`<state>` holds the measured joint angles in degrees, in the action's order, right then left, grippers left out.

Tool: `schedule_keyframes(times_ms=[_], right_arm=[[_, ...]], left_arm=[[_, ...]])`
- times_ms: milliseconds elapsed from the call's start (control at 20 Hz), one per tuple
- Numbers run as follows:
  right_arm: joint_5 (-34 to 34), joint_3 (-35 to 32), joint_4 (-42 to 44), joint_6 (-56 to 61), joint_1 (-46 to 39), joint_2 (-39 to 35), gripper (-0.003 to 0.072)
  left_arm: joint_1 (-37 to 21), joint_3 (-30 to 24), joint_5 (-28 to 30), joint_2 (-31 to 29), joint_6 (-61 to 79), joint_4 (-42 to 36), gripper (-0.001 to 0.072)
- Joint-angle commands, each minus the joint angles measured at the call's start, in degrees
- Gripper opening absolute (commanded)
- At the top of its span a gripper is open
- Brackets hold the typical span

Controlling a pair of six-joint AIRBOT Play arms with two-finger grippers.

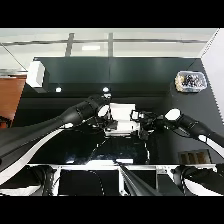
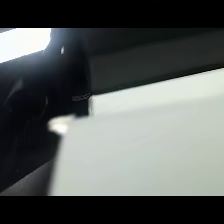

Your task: Fold the box and place the chain.

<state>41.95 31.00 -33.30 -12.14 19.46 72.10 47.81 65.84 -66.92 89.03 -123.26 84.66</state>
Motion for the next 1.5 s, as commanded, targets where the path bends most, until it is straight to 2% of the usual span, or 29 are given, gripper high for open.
schedule_keyframes(times_ms=[0,250,400,550,650,700,750,1000,1050,1100,1150,1200,1450], right_arm=[[0.0,0.0,0.1,0.1,0.1,0.0,0.0185],[0.0,0.0,0.1,0.1,0.1,0.0,0.0185],[0.0,0.0,0.1,0.1,0.1,0.0,0.0185],[0.0,0.0,0.1,0.1,0.1,0.0,0.0185],[0.0,0.0,0.1,0.1,0.1,0.0,0.0185],[0.0,0.0,0.1,0.1,0.1,0.0,0.0184],[0.0,0.0,0.1,0.1,0.1,0.0,0.0185],[0.0,0.0,0.1,0.1,0.1,0.0,0.0185],[0.0,0.0,0.1,0.1,0.1,0.0,0.0185],[0.0,0.0,0.1,0.1,0.1,0.0,0.0185],[0.0,0.0,0.1,0.1,0.1,0.0,0.0185],[0.0,0.0,0.1,0.1,0.1,0.0,0.0185],[0.0,0.0,0.1,0.1,0.1,0.0,0.0185]], left_arm=[[0.2,0.2,-0.6,0.2,-7.0,0.1,0.0390],[0.2,0.3,3.5,0.2,-7.7,-1.0,0.0390],[0.1,0.3,3.6,0.2,-7.7,-0.9,0.0387],[0.1,0.3,5.0,0.2,-7.7,-1.0,0.0275],[0.2,0.3,5.4,0.2,-7.7,-1.1,0.0275],[0.2,0.3,5.6,0.3,-8.2,-1.2,0.0201],[0.1,0.3,5.5,0.3,-8.6,-1.1,0.0029],[0.2,0.3,5.2,0.9,-8.8,-1.2,0.0030],[0.2,0.3,5.2,0.9,-8.8,-1.2,0.0054],[0.2,0.3,5.1,0.9,-8.8,-1.2,0.0211],[0.2,0.3,4.9,0.9,-8.8,-1.2,0.0400],[0.1,0.3,4.6,0.9,-8.8,-1.2,0.0475],[0.1,0.3,4.0,0.9,-8.8,-1.1,0.0459]])
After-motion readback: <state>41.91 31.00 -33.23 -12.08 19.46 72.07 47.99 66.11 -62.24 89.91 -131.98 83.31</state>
